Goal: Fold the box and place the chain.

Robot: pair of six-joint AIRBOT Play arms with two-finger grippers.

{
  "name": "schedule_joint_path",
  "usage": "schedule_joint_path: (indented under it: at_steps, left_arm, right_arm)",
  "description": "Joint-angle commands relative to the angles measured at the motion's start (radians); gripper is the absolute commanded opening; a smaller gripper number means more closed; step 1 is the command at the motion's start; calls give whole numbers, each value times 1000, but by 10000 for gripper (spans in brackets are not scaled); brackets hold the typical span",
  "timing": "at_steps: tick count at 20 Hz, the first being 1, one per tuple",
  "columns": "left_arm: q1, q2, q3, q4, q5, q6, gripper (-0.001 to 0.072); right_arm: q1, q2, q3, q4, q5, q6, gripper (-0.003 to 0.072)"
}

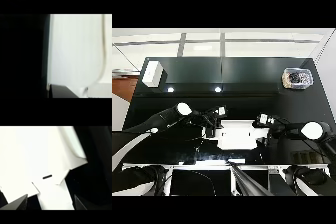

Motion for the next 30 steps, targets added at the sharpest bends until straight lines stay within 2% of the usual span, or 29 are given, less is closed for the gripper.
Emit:
schedule_joint_path:
  at_steps: [1,13,17,21,28,30]
  left_arm:
    - [-2,-5,-1,12,6,0,32]
    - [-2,-5,0,12,5,0,32]
    - [-2,-5,0,12,5,0,32]
    - [-2,-5,0,12,4,0,32]
    - [-2,-5,0,12,2,0,32]
    - [-2,-5,0,12,2,0,32]
  right_arm:
    - [30,-21,-15,-32,-22,-60,698]
    - [84,-168,-15,-28,12,-130,698]
    - [82,-173,-13,-69,11,-130,698]
    - [82,-171,35,-134,65,-72,698]
    - [82,-172,39,-135,78,-74,698]
    - [82,-172,33,-68,70,-94,698]
